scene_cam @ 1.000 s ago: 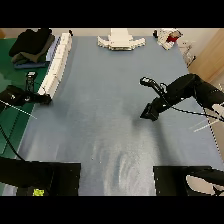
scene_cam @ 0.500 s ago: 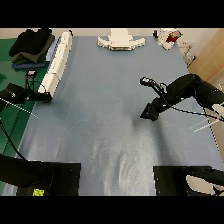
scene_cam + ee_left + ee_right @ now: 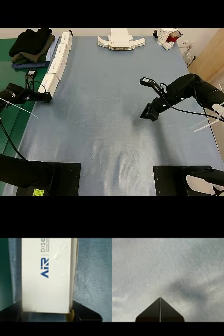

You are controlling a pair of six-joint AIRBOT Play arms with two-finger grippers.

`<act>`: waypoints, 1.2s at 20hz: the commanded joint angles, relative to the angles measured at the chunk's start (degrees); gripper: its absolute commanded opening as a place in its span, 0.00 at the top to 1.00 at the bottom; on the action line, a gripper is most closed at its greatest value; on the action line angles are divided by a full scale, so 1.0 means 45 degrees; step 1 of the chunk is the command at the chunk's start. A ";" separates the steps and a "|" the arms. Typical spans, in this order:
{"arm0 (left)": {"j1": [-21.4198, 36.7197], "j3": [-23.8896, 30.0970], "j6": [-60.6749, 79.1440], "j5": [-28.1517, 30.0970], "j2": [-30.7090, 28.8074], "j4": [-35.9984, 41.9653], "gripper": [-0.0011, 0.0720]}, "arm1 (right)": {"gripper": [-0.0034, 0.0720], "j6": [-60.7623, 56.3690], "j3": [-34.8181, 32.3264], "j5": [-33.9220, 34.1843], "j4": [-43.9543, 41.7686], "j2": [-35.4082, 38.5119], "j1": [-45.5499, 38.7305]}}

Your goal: Fold the box.

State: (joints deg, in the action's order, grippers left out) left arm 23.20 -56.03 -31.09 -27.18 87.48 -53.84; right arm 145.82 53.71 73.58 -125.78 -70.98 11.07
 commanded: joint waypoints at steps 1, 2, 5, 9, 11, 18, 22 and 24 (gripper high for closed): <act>0.0000 -0.0010 0.0000 -0.0233 -0.0010 0.0005 0.21 | 0.95 0.0000 0.0015 -0.0005 0.0000 -0.0005 -0.0005; 0.0010 -0.0015 -0.0044 -0.0228 -0.0024 0.0000 0.03 | 0.95 0.0000 0.0015 -0.0005 0.0000 -0.0005 -0.0005; 0.0024 -0.0019 -0.0044 -0.0359 -0.0257 -0.0058 0.03 | 0.95 0.0000 0.0015 -0.0005 0.0000 -0.0005 -0.0005; 0.0233 -0.0034 -0.0053 -0.1491 -0.0986 -0.0189 0.03 | 0.95 0.0000 0.0015 0.0000 0.0000 -0.0005 -0.0005; 0.0432 -0.0034 -0.0068 -0.2501 -0.1428 -0.0335 0.03 | 0.95 0.0000 0.0015 -0.0005 0.0000 -0.0005 -0.0005; 0.1273 -0.0034 -0.1768 -0.5513 -0.3798 -0.2409 0.03 | 0.95 0.0000 0.0015 0.0000 -0.0005 -0.0005 -0.0005; 0.1263 -0.0034 -0.2647 -0.8291 -0.5421 -0.2560 0.66 | 0.95 0.0000 0.0015 0.0000 0.0000 -0.0005 -0.0005; 0.1229 -0.0034 -0.3507 -0.9870 -0.6183 -0.1787 0.97 | 0.95 0.0000 0.0015 0.0000 0.0000 -0.0005 -0.0005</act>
